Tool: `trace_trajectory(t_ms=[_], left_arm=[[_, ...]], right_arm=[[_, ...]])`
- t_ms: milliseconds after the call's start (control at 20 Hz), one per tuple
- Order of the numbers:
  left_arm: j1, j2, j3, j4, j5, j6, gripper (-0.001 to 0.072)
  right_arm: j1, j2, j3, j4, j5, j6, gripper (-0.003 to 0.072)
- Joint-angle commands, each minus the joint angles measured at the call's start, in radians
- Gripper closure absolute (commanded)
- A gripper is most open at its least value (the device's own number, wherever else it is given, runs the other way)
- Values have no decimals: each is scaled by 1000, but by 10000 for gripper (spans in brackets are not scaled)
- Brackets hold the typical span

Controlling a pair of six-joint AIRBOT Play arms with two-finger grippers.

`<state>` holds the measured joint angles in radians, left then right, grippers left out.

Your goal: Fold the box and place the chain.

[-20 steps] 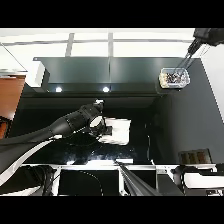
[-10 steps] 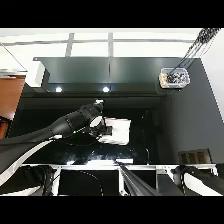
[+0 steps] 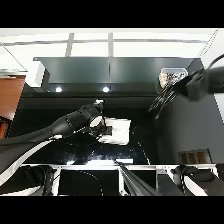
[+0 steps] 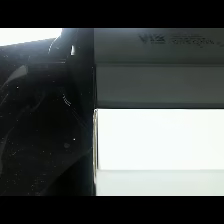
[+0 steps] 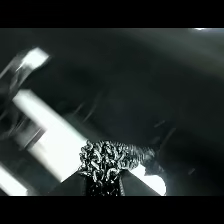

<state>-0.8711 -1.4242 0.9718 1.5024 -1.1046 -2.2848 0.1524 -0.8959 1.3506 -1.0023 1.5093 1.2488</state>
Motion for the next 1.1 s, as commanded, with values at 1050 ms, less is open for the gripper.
trace_trajectory(t_ms=[1050], left_arm=[[0, 0, 1, 0, 0, 0, 682]], right_arm=[[243, 6, -165, 399, -124, -13, 682]])
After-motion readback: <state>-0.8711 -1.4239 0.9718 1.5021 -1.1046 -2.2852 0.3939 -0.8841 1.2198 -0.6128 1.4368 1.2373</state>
